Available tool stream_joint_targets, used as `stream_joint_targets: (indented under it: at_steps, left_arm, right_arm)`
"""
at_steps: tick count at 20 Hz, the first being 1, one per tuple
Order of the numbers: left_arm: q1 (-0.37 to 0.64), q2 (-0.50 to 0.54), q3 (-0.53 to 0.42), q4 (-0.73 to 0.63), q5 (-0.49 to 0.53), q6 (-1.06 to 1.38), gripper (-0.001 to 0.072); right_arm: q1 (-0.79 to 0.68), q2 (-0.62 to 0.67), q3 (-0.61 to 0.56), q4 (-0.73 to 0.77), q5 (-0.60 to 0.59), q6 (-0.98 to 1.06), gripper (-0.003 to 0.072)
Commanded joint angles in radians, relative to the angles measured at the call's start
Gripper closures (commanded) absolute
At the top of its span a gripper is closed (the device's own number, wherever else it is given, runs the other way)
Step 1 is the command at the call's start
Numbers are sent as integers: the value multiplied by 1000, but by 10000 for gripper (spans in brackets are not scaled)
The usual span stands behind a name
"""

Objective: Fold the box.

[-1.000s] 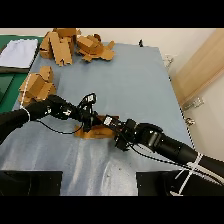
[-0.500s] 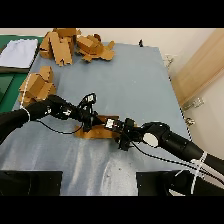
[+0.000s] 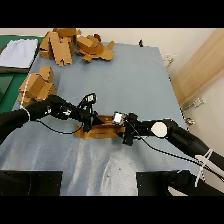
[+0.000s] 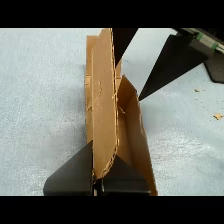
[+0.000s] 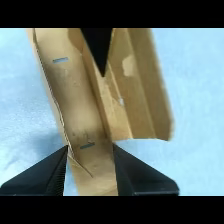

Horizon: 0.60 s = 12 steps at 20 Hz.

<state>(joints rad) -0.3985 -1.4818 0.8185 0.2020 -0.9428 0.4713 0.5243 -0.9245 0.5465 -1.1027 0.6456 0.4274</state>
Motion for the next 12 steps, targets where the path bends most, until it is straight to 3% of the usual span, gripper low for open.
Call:
stream_joint_targets:
  at_steps: [1,9,11,12]
  left_arm:
    - [0,-1,1,0,0,0,697]
    - [0,-1,1,0,0,0,697]
    - [0,-1,1,0,0,0,697]
    - [0,-1,1,1,0,0,697]
  right_arm:
    - [-53,-16,0,68,0,-124,257]
    - [-84,-76,1,178,-2,-293,229]
    - [-84,-93,4,188,-17,-316,160]
    - [-85,-99,5,188,-34,-315,160]
